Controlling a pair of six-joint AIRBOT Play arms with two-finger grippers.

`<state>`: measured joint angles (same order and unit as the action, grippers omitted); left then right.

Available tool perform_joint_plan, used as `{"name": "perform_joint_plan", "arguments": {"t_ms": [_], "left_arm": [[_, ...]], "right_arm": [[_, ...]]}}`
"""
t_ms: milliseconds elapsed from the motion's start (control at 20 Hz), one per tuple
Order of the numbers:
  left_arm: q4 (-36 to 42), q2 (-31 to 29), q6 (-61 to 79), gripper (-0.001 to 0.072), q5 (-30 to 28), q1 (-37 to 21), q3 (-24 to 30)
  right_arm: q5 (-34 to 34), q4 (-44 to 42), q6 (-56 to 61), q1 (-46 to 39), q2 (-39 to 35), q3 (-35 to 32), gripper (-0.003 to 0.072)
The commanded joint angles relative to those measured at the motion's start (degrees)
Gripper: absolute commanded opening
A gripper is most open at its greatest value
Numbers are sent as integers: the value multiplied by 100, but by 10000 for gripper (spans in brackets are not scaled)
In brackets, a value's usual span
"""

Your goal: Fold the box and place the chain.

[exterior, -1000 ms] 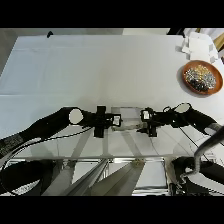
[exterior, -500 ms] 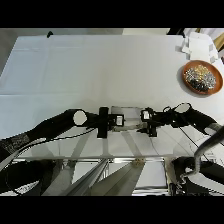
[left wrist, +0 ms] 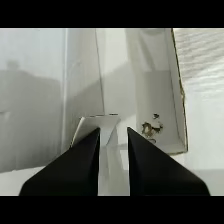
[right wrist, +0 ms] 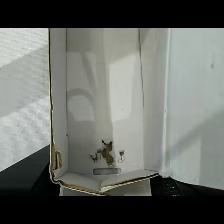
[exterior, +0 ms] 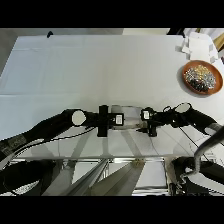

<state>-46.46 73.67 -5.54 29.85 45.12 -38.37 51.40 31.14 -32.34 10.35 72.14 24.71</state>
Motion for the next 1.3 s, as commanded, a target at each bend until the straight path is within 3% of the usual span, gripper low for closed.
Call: {"name": "perform_joint_plan", "arguments": {"t_ms": [0, 250, 550, 800, 900, 1250], "left_arm": [[-431, -234, -151, 203, 179, -157, -7], [-1084, -302, -645, 203, 1040, -374, -4], [-1091, -302, -647, 204, 1172, -323, -4], [-505, -184, -531, 205, 496, 48, -4], [-229, -2, -313, 205, 511, 129, -7], [-111, 192, -358, 199, -9, 210, -7]], "right_arm": [[22, 9, -9, 0, -4, 4, 318], [22, 9, -9, 0, -4, 4, 318], [22, 9, -9, 0, -4, 4, 318], [22, 9, -9, 0, -4, 4, 318], [22, 9, -9, 0, -4, 4, 318], [22, 9, -9, 0, -4, 4, 318]]}}
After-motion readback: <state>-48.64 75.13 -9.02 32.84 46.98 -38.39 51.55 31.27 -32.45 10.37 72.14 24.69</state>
